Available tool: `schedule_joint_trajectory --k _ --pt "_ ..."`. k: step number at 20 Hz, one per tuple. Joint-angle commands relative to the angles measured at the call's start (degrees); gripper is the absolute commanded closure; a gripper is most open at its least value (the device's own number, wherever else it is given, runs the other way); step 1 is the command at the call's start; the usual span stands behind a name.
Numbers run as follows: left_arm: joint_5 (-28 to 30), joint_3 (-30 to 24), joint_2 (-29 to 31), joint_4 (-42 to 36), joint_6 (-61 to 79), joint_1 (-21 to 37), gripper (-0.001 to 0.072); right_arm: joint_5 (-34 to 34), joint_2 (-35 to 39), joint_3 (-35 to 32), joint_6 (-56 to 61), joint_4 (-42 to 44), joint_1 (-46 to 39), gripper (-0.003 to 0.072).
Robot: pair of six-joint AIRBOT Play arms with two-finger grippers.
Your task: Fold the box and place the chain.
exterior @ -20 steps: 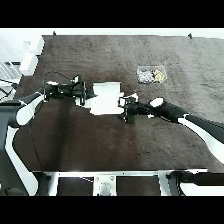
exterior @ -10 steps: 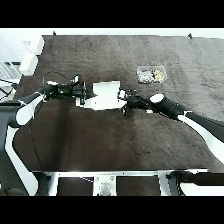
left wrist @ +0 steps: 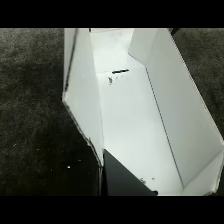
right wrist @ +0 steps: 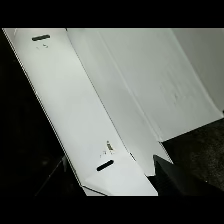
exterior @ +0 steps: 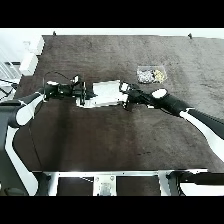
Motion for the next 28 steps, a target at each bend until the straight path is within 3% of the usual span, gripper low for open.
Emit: schedule_joint_trajectory --k 1,8,14,18,20,28 --pt "0.02 0.04 0.04 0.04 0.02 0.0 0.0689 4.57 -0.48 1.64 -0.07 0.22 -2.45 0.0062" --pt "0.02 0.04 0.04 0.04 0.02 0.0 0.0689 11.69 -4.55 6.03 -0.04 -0.61 -4.31 0.0062" --pt "0.02 0.04 0.04 0.04 0.02 0.0 0.0688 19.1 0.68 2.95 3.76 -6.95 -5.55 0.0062" --pt "0.02 0.04 0.04 0.04 0.02 0.0 0.0689 16.2 3.37 -3.52 3.45 -10.51 -3.23 0.0062" --pt "0.02 0.04 0.04 0.04 0.02 0.0 0.0688 11.32 3.17 -5.42 2.32 -12.85 -0.7 0.0062" --pt "0.04 0.04 0.04 0.04 0.02 0.0 0.0689 1.99 -0.2 -5.75 -0.55 -10.82 2.12 0.0062"
